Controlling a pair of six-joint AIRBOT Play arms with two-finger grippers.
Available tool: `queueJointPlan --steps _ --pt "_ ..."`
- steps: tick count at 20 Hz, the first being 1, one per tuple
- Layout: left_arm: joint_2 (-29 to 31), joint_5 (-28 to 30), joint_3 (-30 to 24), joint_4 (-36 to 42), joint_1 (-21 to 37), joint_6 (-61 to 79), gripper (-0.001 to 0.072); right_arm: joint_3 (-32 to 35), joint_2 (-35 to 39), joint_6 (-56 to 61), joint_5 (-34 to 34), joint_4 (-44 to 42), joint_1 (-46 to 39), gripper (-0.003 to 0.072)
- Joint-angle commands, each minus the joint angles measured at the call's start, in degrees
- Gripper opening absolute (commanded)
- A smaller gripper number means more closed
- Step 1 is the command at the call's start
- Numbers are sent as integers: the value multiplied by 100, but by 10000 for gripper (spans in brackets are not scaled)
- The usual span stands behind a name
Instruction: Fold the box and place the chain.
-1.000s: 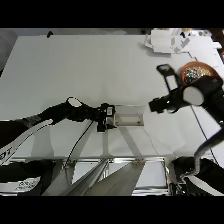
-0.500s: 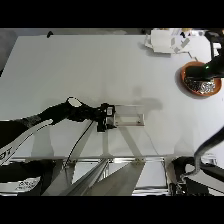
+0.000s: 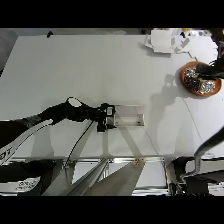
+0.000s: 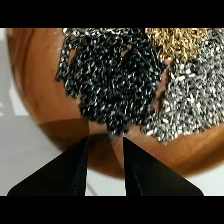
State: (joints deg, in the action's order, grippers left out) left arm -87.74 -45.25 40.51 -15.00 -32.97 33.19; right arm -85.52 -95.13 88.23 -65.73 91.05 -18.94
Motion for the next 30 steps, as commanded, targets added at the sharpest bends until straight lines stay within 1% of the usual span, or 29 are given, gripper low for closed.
queueJointPlan --steps 1,5,8,11,12,14,16,18,22,25,27,30 --pt "4 2 2 -2 2 0 108 -68 -520 44 378 2 -72 246" --pt "4 2 2 0 2 0 108 -70 -807 44 625 2 -72 245" --pt "4 2 2 0 2 0 108 -68 -892 46 787 2 -85 218" --pt "4 2 2 -2 2 0 108 -68 -925 42 828 22 -83 217" --pt "4 2 2 -2 2 0 108 -68 -929 42 822 22 -83 169" --pt "4 2 2 -2 2 0 108 -70 -922 39 789 22 -83 31" --pt "4 2 2 -2 2 0 108 -94 -852 31 616 22 -83 19" --pt "4 2 2 0 2 0 108 -155 -619 -35 439 31 -83 19" --pt "4 2 2 0 2 0 108 -181 227 -179 170 63 -83 19" --pt "4 2 2 0 2 0 108 -181 820 -452 -321 9 -83 19" --pt "4 2 2 -2 2 0 108 -179 1130 -527 -654 -4 -83 19" --pt "4 2 2 -2 2 0 108 -179 1394 -579 -885 -153 -83 21"
